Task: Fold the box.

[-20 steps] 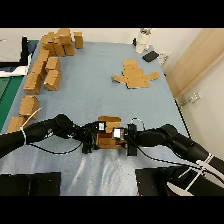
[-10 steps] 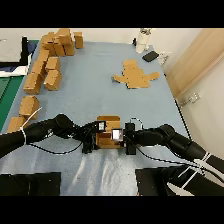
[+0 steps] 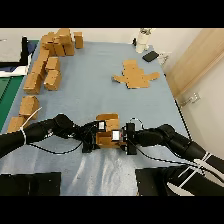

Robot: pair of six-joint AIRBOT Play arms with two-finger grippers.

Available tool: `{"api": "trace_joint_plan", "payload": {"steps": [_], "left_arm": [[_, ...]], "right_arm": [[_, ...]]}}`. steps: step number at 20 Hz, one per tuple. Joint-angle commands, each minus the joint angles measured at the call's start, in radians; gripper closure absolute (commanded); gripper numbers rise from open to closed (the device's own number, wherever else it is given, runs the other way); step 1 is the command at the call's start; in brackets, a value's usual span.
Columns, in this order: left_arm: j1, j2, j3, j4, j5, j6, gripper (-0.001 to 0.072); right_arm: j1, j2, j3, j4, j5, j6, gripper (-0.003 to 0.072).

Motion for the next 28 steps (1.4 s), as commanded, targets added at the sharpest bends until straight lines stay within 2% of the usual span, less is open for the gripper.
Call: {"api": "trace_joint_plan", "payload": {"steps": [1, 3, 4, 12, 18, 19, 21, 24, 25, 26, 28], "left_arm": [[0.000, 0.000, 0.001, 0.001, -0.002, 0.002, 0.0192], [0.000, 0.000, 0.001, 0.001, -0.002, 0.002, 0.0192], [0.000, 0.000, 0.001, 0.001, -0.002, 0.002, 0.0192], [0.000, 0.000, 0.001, 0.001, -0.002, 0.002, 0.0192], [0.000, 0.000, 0.001, 0.001, -0.002, 0.002, 0.0192], [0.000, 0.000, 0.001, 0.001, -0.002, 0.002, 0.0192], [0.000, 0.000, 0.001, 0.001, -0.002, 0.002, 0.0192], [0.000, 0.000, 0.001, 0.001, -0.002, 0.002, 0.0192], [0.000, 0.000, 0.001, 0.001, -0.002, 0.002, 0.0192], [0.000, 0.000, 0.001, 0.001, -0.002, 0.002, 0.0192], [0.000, 0.000, 0.001, 0.001, -0.002, 0.002, 0.0192]], "right_arm": [[0.001, 0.000, 0.001, -0.001, 0.000, 0.000, 0.0182], [0.001, 0.000, 0.002, -0.004, -0.001, 0.000, 0.0425], [0.001, 0.001, 0.002, -0.003, -0.005, 0.001, 0.0479], [-0.001, 0.051, 0.001, 0.006, -0.071, 0.116, 0.0486], [-0.001, 0.049, -0.005, 0.075, 0.019, 0.109, 0.0484], [0.000, 0.049, -0.005, 0.101, 0.020, 0.087, 0.0480], [0.000, 0.043, -0.005, 0.132, 0.027, 0.061, 0.0379], [0.000, 0.005, -0.005, 0.132, 0.026, 0.061, 0.0378], [0.001, -0.003, -0.005, 0.132, 0.026, 0.061, 0.0289], [0.001, -0.005, -0.005, 0.131, 0.026, 0.054, 0.0142], [0.000, -0.005, -0.005, 0.127, 0.026, 0.055, 0.0127]]}}
